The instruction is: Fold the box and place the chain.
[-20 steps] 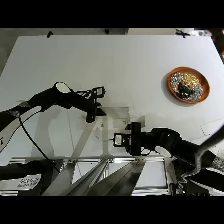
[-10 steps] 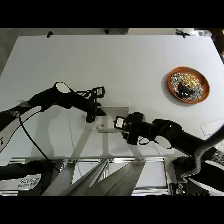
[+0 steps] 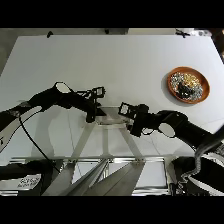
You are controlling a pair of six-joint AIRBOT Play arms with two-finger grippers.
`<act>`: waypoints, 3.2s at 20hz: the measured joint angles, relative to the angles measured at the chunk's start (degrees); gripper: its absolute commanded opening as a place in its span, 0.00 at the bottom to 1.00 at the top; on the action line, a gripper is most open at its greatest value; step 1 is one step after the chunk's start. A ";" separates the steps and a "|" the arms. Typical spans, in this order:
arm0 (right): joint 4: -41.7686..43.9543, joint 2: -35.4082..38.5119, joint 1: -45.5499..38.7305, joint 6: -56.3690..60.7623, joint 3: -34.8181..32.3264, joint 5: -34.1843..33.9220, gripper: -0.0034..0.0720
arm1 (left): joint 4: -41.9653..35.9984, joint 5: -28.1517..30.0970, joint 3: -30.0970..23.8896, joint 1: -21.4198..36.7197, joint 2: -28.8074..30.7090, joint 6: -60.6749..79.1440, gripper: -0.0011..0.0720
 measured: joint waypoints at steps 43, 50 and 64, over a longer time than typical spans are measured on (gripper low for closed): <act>23.82 -13.88 -14.43 -44.72 8.31 13.68 0.99 | -0.04 -0.04 0.00 0.00 -0.02 0.04 0.03; 24.00 -17.11 -14.49 -48.70 11.15 15.89 1.00 | -0.04 -0.04 0.00 0.02 -0.02 0.04 0.03; 25.73 -20.63 -12.50 -52.30 11.76 21.40 1.00 | 0.22 -0.26 0.00 0.02 -0.02 0.09 0.03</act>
